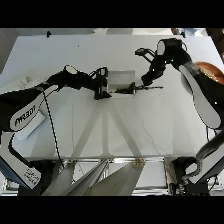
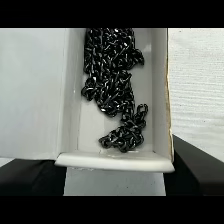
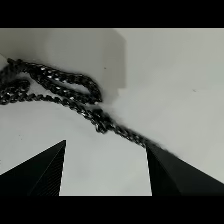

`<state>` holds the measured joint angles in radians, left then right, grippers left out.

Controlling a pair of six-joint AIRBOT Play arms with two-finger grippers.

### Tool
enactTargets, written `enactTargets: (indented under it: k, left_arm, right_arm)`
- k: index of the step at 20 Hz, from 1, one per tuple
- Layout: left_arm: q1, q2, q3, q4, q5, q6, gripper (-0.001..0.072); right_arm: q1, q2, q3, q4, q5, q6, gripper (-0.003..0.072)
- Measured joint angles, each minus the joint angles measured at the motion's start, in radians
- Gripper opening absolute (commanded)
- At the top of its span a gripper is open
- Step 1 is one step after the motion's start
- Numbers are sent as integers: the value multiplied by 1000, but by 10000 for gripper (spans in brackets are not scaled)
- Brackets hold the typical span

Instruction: Fold the box and place the chain.

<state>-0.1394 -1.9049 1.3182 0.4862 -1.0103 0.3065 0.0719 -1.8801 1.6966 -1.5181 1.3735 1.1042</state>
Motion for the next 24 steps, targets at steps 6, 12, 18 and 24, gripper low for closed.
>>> enactTargets:
  k: [6, 12, 18, 24]
  left_arm:
    - [0, 0, 0, 0, 0, 0, 426]
    - [0, 0, 0, 0, 0, 0, 426]
    - [0, 0, 0, 0, 0, 0, 426]
    - [0, 0, 0, 0, 0, 0, 426]
  right_arm:
    - [19, -63, 0, 23, -19, -90, 538]
    - [27, -82, 0, 1, -43, -107, 288]
    - [30, -86, 0, 0, 17, -67, 13]
    - [54, -41, 1, 1, 73, -15, 12]
